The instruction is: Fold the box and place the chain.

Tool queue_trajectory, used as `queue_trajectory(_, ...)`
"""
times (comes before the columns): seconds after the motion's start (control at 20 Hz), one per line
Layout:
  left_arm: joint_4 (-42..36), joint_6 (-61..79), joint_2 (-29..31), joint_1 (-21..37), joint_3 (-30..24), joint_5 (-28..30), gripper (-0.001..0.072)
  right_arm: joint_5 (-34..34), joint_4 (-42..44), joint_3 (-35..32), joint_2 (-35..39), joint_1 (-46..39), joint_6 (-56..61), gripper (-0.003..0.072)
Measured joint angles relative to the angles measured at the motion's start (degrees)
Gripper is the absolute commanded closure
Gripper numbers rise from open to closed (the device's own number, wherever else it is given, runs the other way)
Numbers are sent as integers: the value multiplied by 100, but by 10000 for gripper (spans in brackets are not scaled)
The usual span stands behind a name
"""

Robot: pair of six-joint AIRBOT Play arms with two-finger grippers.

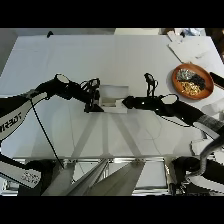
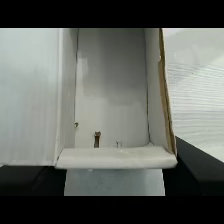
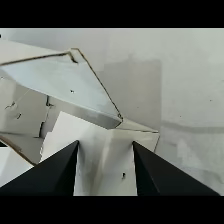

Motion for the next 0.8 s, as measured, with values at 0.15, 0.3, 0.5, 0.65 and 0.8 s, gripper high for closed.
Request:
queue_trajectory(0.15, 7, 35, 0, 0, 0, 0, 313, 225, -57, 4, 98, -2, -20, 260)
queue_trajectory(0.3, 13, 39, 0, 0, 0, 0, 313, 450, -286, 4, 138, -2, -33, 221)
queue_trajectory(0.5, 15, 20, 0, -2, -2, -13, 313, 564, -693, 4, 155, 0, -11, 222)
queue_trajectory(0.65, 4, 4, -2, -4, -2, -7, 313, 463, -922, 7, 160, 2, 186, 224)
queue_trajectory(0.8, 2, 2, -2, -4, -2, -4, 313, 247, -1051, 7, 160, 4, 431, 225)
